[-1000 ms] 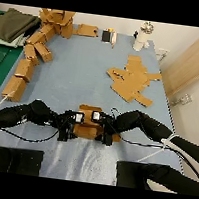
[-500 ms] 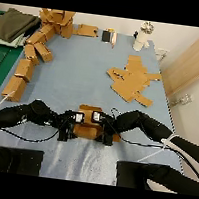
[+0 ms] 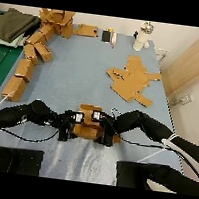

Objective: Fold the box.

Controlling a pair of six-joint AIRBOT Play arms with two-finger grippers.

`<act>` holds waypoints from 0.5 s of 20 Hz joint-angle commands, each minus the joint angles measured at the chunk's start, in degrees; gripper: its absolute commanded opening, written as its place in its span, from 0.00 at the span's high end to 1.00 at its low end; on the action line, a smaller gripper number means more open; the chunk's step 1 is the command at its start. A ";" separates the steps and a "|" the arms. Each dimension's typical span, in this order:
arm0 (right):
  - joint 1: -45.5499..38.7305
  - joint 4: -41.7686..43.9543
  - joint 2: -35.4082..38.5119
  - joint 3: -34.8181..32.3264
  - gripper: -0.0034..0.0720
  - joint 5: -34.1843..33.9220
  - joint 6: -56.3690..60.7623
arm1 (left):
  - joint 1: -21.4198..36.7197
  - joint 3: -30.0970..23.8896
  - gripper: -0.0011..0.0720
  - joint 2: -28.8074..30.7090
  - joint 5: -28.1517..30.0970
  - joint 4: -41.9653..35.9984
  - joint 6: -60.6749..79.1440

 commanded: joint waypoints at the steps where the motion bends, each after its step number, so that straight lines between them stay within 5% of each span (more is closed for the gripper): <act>1: -0.24 -4.55 1.90 0.09 0.02 -0.33 4.37 | 0.07 0.00 0.17 -0.04 0.07 0.04 0.00; 10: -2.51 -13.40 12.70 0.15 0.02 -6.82 28.81 | 0.07 0.00 0.17 -0.04 0.07 0.04 0.00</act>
